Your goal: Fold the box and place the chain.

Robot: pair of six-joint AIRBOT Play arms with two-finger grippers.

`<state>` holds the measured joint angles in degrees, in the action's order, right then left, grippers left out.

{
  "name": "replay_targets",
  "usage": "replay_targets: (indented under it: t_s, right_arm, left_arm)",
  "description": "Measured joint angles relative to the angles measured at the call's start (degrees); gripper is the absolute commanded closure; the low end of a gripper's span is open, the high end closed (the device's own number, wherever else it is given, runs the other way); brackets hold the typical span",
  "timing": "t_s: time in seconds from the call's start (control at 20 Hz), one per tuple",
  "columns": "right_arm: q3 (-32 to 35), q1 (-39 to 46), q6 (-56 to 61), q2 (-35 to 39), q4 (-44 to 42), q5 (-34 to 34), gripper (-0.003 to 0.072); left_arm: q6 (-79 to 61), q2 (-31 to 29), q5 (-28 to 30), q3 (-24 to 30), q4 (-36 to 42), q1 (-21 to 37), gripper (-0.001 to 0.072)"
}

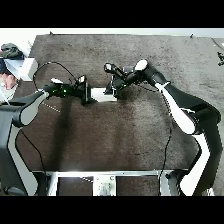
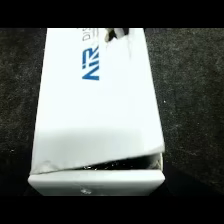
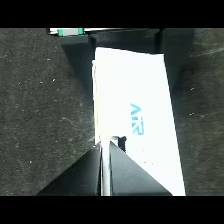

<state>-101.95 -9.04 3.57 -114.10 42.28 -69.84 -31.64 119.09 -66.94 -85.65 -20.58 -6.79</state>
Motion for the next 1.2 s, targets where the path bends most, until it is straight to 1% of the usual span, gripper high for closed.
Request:
replay_targets:
  t_s: [0.05, 0.1, 0.15, 0.25, 0.4, 0.45, 0.5, 0.55, 0.7, 0.85, 1.2]
  right_arm:
    - [0.44, -0.02, 0.02, 0.0, 0.02, -0.17, 0.0598]
    - [0.72, 0.02, 0.07, -0.02, -0.07, -0.24, 0.0511]
    - [0.98, 0.11, 0.26, 0.0, -0.17, -0.76, 0.0462]
    - [1.27, 0.5, 0.24, 0.2, -1.22, -1.2, 0.0462]
    - [1.42, 1.4, 0.26, 1.22, -5.35, -1.25, 0.0463]
    - [1.46, 1.86, 0.24, 1.62, -6.6, -1.22, 0.0475]
    - [1.49, 2.29, 0.24, 1.84, -7.93, -1.05, 0.0649]
    - [1.53, 2.62, 0.24, 1.97, -9.25, -1.03, 0.0694]
    - [1.6, 2.95, 1.18, 1.38, -10.67, -1.05, 0.0695]
    - [1.64, 3.26, 3.43, -0.24, -8.72, -1.01, 0.0695]
    - [1.55, 3.34, 7.43, -3.5, -5.22, -3.26, 0.0695]
  left_arm:
    - [-0.04, 0.0, -0.02, 0.0, 0.0, 0.0, 0.0477]
    - [-0.04, 0.0, -0.04, 0.0, 0.0, 0.0, 0.0477]
    - [-0.07, 0.0, -0.02, 0.0, 0.0, 0.02, 0.0477]
    - [0.02, 0.0, -0.02, 0.0, 0.07, 0.02, 0.0477]
    - [0.17, 0.0, 0.02, 0.0, 0.04, 0.07, 0.0477]
    - [0.17, 0.0, 0.0, 0.0, 0.04, 0.07, 0.0477]
    - [0.17, 0.0, 0.02, 0.0, 0.04, 0.07, 0.0477]
    - [0.17, 0.0, 0.02, 0.0, 0.04, 0.07, 0.0477]
    - [0.15, 0.0, 0.02, 0.0, 0.04, 0.07, 0.0477]
    - [0.13, 0.0, 0.02, 0.0, 0.07, 0.07, 0.0477]
    - [-0.07, 0.0, 0.04, 0.0, 0.07, 0.07, 0.0477]
